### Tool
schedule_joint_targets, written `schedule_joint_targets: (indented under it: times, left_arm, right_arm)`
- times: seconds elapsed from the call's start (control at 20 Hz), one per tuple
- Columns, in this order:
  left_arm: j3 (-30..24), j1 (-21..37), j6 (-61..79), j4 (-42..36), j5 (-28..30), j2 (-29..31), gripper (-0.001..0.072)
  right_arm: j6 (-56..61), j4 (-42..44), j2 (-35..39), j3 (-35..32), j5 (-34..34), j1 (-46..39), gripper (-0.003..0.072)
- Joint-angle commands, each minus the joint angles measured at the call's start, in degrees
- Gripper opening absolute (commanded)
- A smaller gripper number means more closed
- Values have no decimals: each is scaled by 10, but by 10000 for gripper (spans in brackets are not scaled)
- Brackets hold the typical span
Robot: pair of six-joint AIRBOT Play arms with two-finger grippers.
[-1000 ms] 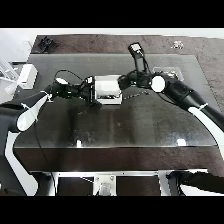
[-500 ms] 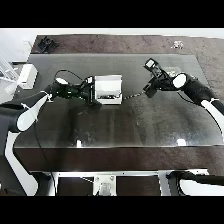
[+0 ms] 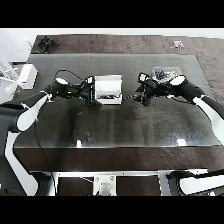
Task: Fold the box and place the chain.
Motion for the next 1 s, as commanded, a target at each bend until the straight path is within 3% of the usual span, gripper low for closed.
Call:
schedule_joint_targets:
  times: [0.0,0.25,0.6,0.95]
  left_arm:
    - [0,0,0,0,0,0,511]
    - [0,0,0,0,0,0,511]
    - [0,0,0,0,0,0,511]
    - [0,0,0,0,0,0,512]
  right_arm:
    - [-28,-5,-39,40,19,-15,495]
    - [-22,-5,-74,93,59,-63,437]
    - [-24,-28,-129,163,120,-67,431]
    - [-35,-29,-160,180,133,-66,382]
